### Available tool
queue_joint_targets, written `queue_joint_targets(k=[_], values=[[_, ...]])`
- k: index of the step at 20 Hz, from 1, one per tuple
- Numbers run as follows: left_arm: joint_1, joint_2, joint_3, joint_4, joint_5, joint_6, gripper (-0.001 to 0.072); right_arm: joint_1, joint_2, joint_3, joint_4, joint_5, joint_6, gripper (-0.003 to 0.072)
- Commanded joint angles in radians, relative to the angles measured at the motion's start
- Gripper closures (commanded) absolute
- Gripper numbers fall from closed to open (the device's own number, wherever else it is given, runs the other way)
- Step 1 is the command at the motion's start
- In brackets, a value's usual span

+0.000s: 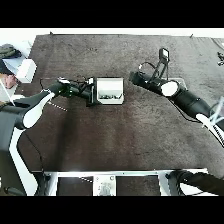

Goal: Fold the box and place the chain.

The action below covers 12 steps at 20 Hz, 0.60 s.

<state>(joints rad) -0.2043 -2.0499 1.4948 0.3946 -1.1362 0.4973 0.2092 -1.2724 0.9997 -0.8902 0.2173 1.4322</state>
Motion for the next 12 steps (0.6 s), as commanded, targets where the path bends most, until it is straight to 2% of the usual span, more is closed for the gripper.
queue_joint_targets(k=[1,8,9,10,11,12], values=[[0.001,0.000,0.000,0.000,0.000,0.000,0.0425,0.147,0.063,0.014,0.002,-0.093,-0.003,0.0701],[0.001,0.000,0.000,0.000,0.000,0.000,0.0425,0.253,-0.083,0.062,0.008,-0.160,0.004,0.0700],[0.001,0.000,0.000,0.000,0.000,0.000,0.0425,0.248,-0.104,0.062,0.004,-0.151,0.004,0.0632],[0.001,0.000,0.000,0.000,0.000,0.000,0.0425,0.232,-0.116,0.062,-0.010,-0.119,0.004,0.0322],[0.001,0.000,0.000,0.000,-0.001,0.000,0.0425,0.210,-0.117,0.059,-0.042,-0.081,0.004,0.0194],[0.001,0.000,0.000,0.000,-0.001,0.000,0.0425,0.178,-0.111,0.055,-0.077,-0.027,0.004,0.0294]])
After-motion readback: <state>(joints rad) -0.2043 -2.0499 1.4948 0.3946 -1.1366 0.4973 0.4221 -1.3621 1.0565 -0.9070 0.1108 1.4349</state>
